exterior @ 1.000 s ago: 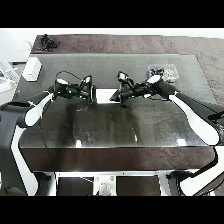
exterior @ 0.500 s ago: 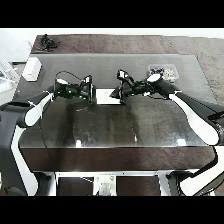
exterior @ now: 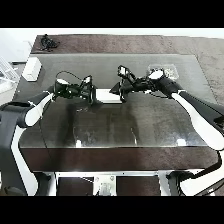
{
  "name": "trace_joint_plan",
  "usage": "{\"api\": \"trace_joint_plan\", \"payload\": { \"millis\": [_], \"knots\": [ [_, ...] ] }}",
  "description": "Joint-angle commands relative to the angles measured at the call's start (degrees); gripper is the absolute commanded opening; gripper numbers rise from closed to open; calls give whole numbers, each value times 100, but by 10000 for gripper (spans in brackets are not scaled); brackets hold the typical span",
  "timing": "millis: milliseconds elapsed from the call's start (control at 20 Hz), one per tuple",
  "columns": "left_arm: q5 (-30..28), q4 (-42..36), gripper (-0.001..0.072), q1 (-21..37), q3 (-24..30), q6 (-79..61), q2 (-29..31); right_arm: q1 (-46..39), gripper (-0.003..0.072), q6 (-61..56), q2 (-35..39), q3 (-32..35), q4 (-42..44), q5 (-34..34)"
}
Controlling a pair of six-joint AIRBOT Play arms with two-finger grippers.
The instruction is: Fold the box and place the chain.
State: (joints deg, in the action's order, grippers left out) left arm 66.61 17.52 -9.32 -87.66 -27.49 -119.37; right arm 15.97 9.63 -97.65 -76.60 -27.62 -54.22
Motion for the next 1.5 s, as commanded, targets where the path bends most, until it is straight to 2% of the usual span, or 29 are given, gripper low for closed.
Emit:
{"api": "trace_joint_plan", "payload": {
  "millis": [0,100,150,400,650,1300,1450],
  "knots": [
    [-7,4,290,4,-2,2,4,111,15,170,319,332,-13,356],
    [-9,4,290,4,-2,2,4,96,543,175,299,507,-28,258],
    [-9,4,290,4,-2,2,4,96,591,177,297,555,-26,256],
    [-7,4,290,4,-2,2,4,138,591,597,297,699,-48,258],
    [-7,4,290,4,-2,2,4,170,591,656,234,721,74,828],
    [-7,4,290,4,-2,2,4,170,587,651,234,339,214,809],
    [-7,4,290,4,-2,2,4,170,588,647,234,328,214,409]
  ]
}}
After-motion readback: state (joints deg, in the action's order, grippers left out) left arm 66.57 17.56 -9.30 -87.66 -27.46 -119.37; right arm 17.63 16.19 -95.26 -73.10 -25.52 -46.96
